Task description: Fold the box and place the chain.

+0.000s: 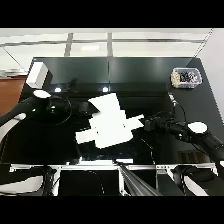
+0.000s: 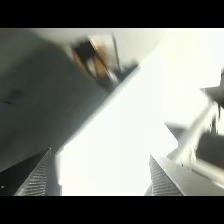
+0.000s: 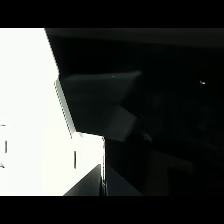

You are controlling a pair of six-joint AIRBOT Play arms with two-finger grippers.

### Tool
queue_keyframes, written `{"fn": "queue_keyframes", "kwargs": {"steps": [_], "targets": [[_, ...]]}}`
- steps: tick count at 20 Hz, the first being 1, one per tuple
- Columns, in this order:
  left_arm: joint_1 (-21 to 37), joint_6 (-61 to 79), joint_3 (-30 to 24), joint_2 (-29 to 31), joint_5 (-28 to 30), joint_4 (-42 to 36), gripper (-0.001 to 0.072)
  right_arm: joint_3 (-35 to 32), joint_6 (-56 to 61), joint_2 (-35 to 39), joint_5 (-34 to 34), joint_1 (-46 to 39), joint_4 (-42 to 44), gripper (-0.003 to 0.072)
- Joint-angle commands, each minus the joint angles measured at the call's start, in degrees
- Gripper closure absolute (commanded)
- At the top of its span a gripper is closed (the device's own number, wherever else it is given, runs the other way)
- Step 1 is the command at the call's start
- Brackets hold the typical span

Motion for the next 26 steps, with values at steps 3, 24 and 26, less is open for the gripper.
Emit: {"fn": "queue_keyframes", "kwargs": {"steps": [3,24,26], "targets": [[-4.9,8.7,8.1,-10.1,-18.7,7.8,0.0027,-0.1,0.0,0.1,-1.1,0.9,0.1,0.0671],[-8.2,9.2,10.3,-0.2,-16.2,17.6,0.0683,22.6,-1.0,0.2,27.5,-10.8,-22.3,0.0021],[-11.4,14.7,6.6,5.7,-6.9,17.2,0.0683,28.1,-5.3,0.2,33.0,-11.1,-29.5,0.0021]]}}
